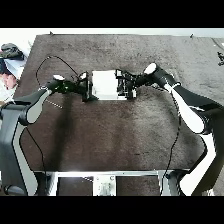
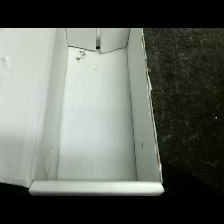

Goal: Fold the box and place the chain.

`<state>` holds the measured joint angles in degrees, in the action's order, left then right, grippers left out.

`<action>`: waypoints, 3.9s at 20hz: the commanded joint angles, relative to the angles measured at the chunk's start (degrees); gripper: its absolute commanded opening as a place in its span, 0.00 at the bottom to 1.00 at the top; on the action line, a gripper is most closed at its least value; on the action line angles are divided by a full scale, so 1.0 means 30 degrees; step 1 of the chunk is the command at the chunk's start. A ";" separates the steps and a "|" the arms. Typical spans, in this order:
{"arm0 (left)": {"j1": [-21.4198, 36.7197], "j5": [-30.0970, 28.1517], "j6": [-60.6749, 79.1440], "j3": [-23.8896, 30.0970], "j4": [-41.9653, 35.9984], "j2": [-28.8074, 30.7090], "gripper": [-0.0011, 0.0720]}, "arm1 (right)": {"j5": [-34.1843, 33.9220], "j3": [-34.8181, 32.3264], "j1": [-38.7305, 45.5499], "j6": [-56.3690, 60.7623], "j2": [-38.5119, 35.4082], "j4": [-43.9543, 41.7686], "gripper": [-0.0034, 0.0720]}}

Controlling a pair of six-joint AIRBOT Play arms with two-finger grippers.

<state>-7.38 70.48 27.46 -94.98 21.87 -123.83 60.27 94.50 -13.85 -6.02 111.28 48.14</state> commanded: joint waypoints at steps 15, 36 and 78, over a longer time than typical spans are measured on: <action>-0.0022 0.0000 0.0000 0.0000 0.0000 -0.0015 0.59 | -0.0605 0.0000 -0.0357 -0.0175 0.0335 -0.0852 0.53; -0.0022 0.0000 0.0007 0.0000 0.0000 -0.0015 0.59 | 0.1246 0.0000 0.3169 1.5883 -0.2011 0.0342 0.09; -0.0022 0.0000 0.0000 0.0000 0.0000 -0.0015 0.59 | 0.2973 -0.0066 0.1763 2.1617 -0.0022 -0.3665 0.66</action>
<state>-7.46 70.48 27.44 -94.98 21.87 -123.83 69.43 92.90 -6.98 56.97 111.18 34.46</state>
